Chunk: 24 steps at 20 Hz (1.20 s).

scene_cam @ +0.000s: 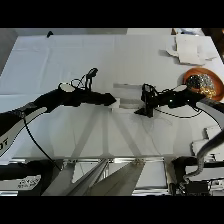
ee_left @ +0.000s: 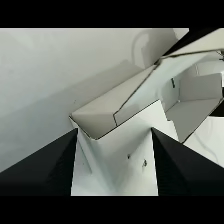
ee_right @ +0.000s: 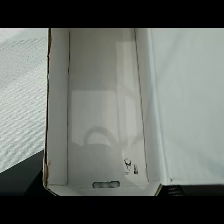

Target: Fold the box and place the chain.

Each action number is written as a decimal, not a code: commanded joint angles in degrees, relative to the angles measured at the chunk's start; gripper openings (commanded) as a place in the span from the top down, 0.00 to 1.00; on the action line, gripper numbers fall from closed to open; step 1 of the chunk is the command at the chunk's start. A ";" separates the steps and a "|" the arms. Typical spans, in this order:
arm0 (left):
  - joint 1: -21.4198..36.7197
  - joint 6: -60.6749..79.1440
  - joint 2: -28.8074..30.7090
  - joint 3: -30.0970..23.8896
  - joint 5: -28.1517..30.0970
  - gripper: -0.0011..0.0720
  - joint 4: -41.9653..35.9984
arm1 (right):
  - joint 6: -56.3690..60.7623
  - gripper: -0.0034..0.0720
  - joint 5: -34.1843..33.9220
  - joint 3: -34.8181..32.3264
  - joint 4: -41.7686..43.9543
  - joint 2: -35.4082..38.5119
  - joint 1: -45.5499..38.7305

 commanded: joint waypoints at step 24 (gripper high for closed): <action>-1.86 -9.16 -1.99 0.81 -0.04 0.45 7.41 | 0.00 0.29 0.02 -0.02 0.00 -0.02 -0.02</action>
